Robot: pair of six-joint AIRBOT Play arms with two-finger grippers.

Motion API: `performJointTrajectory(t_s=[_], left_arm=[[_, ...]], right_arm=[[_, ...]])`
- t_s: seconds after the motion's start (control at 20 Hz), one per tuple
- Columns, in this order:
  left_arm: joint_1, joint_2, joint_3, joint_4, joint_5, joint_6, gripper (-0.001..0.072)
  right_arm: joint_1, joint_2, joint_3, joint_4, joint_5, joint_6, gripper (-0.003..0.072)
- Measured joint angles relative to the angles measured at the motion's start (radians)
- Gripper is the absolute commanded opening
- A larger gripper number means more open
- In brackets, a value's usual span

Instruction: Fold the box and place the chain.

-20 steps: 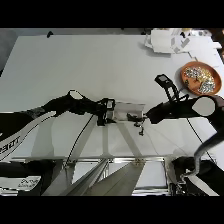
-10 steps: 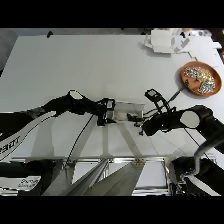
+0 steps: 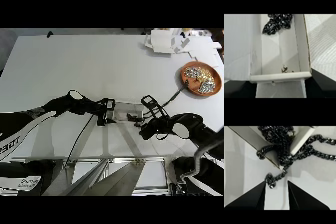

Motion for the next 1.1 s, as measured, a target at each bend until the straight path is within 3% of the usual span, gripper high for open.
performJointTrajectory(t_s=[0.45, 0.7, 0.85, 1.0, 1.1], left_arm=[[0.000, 0.000, 0.000, 0.000, 0.000, 0.000, 0.0251], [0.000, 0.000, 0.000, 0.000, 0.000, 0.000, 0.0251], [0.000, 0.000, 0.000, 0.000, 0.000, 0.000, 0.0251], [0.000, 0.000, 0.000, 0.000, 0.000, 0.000, 0.0251], [0.000, 0.000, 0.000, 0.000, 0.000, 0.000, 0.0251]], right_arm=[[0.022, -0.127, -0.011, -0.009, -0.039, 0.054, 0.0259], [0.022, -0.149, -0.011, -0.006, -0.045, 0.061, 0.0168], [0.022, -0.159, -0.011, 0.002, -0.043, 0.062, 0.0151], [0.022, -0.166, -0.011, 0.011, -0.041, 0.063, 0.0020], [0.023, -0.167, -0.012, 0.028, -0.047, 0.063, 0.0020]])
